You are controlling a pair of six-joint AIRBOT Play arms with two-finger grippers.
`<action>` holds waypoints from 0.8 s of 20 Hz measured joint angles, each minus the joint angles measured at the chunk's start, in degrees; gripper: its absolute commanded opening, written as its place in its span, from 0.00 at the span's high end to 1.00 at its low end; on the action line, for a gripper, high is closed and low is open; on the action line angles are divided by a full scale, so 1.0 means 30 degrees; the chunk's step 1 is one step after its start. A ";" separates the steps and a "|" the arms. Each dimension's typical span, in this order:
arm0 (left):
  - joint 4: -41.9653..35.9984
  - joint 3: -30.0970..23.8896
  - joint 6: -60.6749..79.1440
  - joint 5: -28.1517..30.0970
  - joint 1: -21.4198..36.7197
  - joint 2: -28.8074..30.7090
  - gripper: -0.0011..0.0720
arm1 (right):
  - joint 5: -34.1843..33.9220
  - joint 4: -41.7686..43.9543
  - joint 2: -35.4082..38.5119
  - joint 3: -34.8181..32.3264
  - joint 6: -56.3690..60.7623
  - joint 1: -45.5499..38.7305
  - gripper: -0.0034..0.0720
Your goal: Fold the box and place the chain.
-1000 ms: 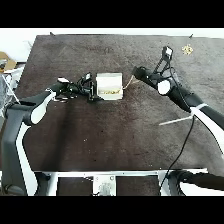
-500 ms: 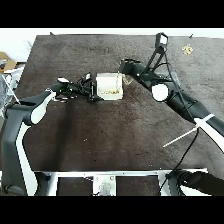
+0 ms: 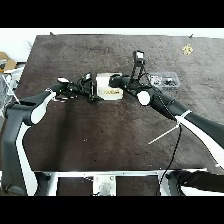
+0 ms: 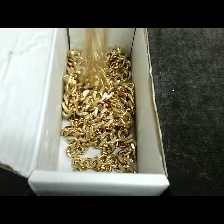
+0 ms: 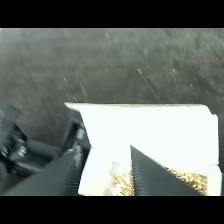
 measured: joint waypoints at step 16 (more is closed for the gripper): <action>0.0007 0.0000 0.0000 0.0000 -0.0007 -0.0007 0.61 | 1.4273 1.0273 -0.6827 1.1978 -1.8870 -0.9034 0.71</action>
